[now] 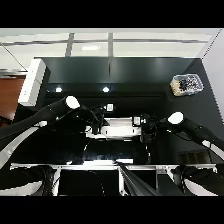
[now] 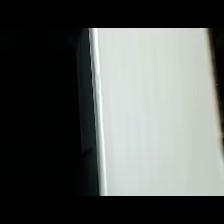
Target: Fold the box and place the chain.
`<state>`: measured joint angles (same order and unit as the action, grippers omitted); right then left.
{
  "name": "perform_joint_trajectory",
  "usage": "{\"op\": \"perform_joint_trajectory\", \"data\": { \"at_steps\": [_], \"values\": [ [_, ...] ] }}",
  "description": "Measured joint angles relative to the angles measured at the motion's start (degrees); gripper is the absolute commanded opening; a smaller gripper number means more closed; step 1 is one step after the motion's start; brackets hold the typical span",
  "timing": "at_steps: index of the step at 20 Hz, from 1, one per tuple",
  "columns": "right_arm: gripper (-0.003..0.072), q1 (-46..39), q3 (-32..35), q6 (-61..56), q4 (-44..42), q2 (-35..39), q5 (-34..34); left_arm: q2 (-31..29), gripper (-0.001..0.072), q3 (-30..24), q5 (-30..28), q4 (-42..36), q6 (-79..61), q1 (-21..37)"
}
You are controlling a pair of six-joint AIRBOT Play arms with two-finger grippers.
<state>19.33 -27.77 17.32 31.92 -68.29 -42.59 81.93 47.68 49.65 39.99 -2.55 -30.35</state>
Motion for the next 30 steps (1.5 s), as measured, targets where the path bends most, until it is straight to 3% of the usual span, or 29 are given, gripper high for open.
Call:
{"op": "perform_joint_trajectory", "data": {
  "at_steps": [24,25,26,29,30],
  "values": [
    [0.0664,0.7,0.0,0.0,0.5,-0.9,0.6,0.0,0.0026,0.0,0.0,0.0,0.0,0.0],
    [0.0465,0.7,0.0,0.0,0.5,-0.9,0.6,0.0,0.0026,0.0,0.0,0.0,0.0,0.0],
    [0.0425,0.7,0.0,0.0,0.6,-0.9,0.5,0.0,0.0025,0.0,0.0,0.1,0.0,0.0],
    [0.0425,0.7,0.0,0.0,0.6,-0.9,0.5,0.0,0.0043,0.0,0.0,0.1,0.0,0.0],
    [0.0425,0.7,0.0,0.0,0.6,-0.9,0.5,0.0,0.0143,0.0,0.0,0.1,0.0,0.0]
  ]
}}
